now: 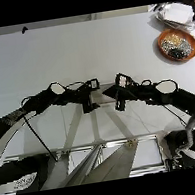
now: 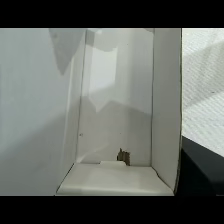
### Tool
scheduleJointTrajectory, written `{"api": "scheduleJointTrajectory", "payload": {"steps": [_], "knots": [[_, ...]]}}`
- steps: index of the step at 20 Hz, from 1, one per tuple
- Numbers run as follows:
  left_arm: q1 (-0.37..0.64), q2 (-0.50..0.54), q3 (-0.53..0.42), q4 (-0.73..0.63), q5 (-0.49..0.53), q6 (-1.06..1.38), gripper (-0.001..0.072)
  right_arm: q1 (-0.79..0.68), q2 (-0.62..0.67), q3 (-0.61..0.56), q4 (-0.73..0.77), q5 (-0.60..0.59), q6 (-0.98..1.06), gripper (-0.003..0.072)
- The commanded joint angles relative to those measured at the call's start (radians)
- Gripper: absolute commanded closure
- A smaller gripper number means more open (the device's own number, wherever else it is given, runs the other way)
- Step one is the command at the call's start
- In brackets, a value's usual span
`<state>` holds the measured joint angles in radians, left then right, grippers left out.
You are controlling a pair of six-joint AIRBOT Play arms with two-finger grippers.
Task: Fold the box and place the chain.
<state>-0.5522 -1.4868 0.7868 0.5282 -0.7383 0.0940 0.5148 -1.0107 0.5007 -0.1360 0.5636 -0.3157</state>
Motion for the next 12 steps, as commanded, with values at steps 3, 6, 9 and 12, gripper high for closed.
{"api": "scheduleJointTrajectory", "payload": {"steps": [3,6,9,12], "knots": [[0.012,0.001,0.0,0.021,-0.047,-0.002,0.0013,0.0,0.001,0.0,-0.026,0.001,0.0,0.0676],[0.042,0.005,0.0,0.057,-0.083,-0.046,0.0012,0.0,0.003,0.0,-0.026,0.001,0.0,0.0676],[0.057,0.018,0.0,0.094,-0.108,-0.058,0.0012,0.0,0.02,0.0,-0.026,0.0,0.0,0.0676],[0.052,0.017,0.0,0.095,-0.111,-0.057,0.0012,0.0,0.03,0.0,-0.026,0.0,0.0,0.0676]]}}
